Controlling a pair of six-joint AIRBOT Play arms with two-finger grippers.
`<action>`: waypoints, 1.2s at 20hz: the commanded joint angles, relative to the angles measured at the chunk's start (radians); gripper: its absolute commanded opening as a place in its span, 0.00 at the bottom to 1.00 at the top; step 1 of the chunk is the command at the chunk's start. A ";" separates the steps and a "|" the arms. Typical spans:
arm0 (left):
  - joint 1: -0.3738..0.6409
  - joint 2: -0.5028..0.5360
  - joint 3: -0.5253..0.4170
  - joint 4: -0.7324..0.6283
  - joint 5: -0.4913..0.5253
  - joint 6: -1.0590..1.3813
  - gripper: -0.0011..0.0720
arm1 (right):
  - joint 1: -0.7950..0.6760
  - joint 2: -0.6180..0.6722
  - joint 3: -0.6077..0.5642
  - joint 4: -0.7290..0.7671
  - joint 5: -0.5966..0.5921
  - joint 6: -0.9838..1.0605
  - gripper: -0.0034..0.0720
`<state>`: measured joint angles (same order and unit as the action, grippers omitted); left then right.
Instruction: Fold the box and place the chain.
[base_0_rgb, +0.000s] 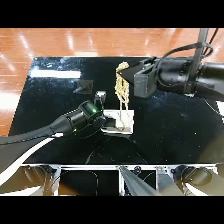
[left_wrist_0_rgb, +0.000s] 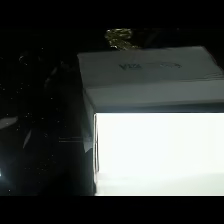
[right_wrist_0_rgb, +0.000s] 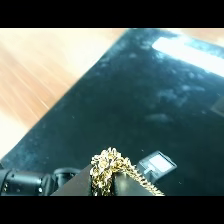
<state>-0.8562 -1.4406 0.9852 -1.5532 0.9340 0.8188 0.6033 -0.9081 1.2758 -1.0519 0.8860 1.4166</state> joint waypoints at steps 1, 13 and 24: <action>0.000 0.000 0.000 0.000 0.000 0.000 0.04 | 0.002 -0.021 -0.003 0.061 -0.053 -0.033 0.07; 0.000 0.000 0.000 0.000 0.000 0.000 0.05 | 0.002 -0.030 -0.016 0.022 0.055 -0.012 0.07; 0.000 0.000 0.000 0.000 0.000 0.000 0.05 | 0.002 -0.029 -0.286 0.019 0.153 0.035 0.07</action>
<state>-0.8562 -1.4406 0.9852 -1.5532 0.9340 0.8188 0.6048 -0.9379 1.0527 -1.0283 1.0283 1.4441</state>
